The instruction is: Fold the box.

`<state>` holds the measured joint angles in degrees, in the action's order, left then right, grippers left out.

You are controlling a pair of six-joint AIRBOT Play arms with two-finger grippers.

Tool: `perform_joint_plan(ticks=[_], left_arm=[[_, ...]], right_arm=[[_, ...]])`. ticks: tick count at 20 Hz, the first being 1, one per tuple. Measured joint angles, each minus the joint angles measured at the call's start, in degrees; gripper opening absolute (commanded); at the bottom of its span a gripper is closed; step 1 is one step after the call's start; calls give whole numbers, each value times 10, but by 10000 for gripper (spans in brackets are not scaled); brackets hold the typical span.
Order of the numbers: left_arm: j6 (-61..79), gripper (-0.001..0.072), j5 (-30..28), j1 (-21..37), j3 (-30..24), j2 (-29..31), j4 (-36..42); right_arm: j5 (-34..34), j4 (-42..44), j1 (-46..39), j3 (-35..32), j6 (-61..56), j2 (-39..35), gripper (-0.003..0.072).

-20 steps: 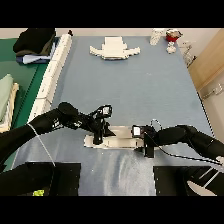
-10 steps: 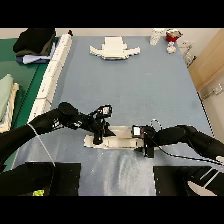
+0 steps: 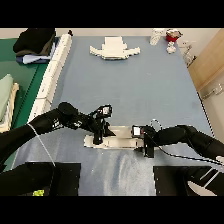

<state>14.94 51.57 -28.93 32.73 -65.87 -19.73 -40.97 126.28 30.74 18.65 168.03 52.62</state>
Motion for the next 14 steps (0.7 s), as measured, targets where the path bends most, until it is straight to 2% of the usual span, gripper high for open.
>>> perform_joint_plan(ticks=[14], left_arm=[[0,15,-4,0,0,0,4]], right_arm=[[0,-1,0,0,0,0,460]])
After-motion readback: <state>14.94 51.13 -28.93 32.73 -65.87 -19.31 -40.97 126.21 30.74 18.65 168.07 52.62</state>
